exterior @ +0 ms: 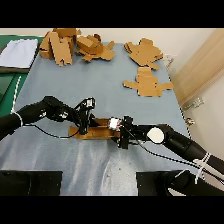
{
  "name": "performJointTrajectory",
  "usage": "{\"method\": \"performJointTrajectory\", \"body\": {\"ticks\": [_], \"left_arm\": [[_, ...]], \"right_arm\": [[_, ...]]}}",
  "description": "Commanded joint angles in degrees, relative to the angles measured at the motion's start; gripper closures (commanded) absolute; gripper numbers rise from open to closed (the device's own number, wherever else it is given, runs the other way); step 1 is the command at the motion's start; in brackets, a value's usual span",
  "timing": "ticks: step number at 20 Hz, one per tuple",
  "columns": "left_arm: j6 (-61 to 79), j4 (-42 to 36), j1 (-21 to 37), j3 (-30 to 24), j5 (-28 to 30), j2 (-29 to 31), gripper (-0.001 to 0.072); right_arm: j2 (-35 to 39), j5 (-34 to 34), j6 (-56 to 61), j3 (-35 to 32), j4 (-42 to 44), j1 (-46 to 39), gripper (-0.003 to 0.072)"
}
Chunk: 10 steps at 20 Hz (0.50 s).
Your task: Fold the box.
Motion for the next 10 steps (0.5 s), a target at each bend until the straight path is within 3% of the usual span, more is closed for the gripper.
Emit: {"method": "performJointTrajectory", "body": {"ticks": [1,2,3,10], "left_arm": [[0.02,-0.07,0.02,0.0,-0.04,0.0,0.0695],[0.02,-0.07,0.02,0.0,-0.04,0.0,0.0695],[0.02,-0.07,0.02,0.0,-0.04,0.0,0.0695],[0.02,-0.07,0.0,0.0,-0.04,0.0,0.0695]], "right_arm": [[-0.04,1.05,0.04,0.07,0.02,0.04,0.0088],[-0.04,1.62,0.07,0.07,0.0,0.04,0.0081],[-0.04,2.01,0.72,0.07,-0.07,0.0,-0.0016],[0.02,2.1,1.53,0.07,-0.24,-0.02,-0.0015]]}}
